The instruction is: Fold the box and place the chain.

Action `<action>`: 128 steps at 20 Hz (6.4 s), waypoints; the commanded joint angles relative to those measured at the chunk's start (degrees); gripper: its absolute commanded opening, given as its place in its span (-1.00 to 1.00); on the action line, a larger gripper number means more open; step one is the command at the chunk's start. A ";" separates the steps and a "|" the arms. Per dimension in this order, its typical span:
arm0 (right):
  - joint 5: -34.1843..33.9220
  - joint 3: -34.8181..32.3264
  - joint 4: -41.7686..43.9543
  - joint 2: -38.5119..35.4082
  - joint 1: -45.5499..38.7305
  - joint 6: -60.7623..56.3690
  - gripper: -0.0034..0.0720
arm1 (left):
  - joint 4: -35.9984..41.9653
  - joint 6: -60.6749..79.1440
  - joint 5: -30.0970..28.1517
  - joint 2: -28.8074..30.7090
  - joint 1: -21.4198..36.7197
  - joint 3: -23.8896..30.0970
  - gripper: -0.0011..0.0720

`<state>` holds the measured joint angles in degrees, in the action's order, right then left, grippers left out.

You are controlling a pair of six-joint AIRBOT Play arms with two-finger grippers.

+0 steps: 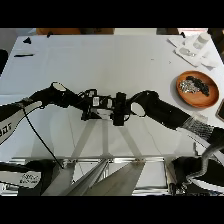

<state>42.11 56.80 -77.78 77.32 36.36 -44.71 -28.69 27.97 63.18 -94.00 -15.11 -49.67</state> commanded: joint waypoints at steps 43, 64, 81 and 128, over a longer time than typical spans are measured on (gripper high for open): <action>-22.36 -18.10 40.50 -11.37 -7.76 -19.23 -0.89 | 0.17 -0.13 -0.15 0.02 0.00 -0.04 -0.10; 19.28 -11.78 -15.41 -34.36 -27.93 -36.33 -0.89 | 0.17 -0.13 -0.15 0.02 0.00 -0.04 -0.10; 17.03 -11.80 -20.24 -34.34 -37.92 -36.37 -0.88 | 1.18 -0.11 1.88 0.00 0.00 -0.04 -0.10; 16.96 -11.80 -7.30 -34.34 -37.92 -36.50 -0.88 | -53.18 -110.51 -39.52 16.90 16.20 -0.04 -0.55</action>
<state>59.05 44.95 -85.08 43.03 -1.54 -81.23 -83.15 -79.05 30.81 -70.98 0.97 -49.67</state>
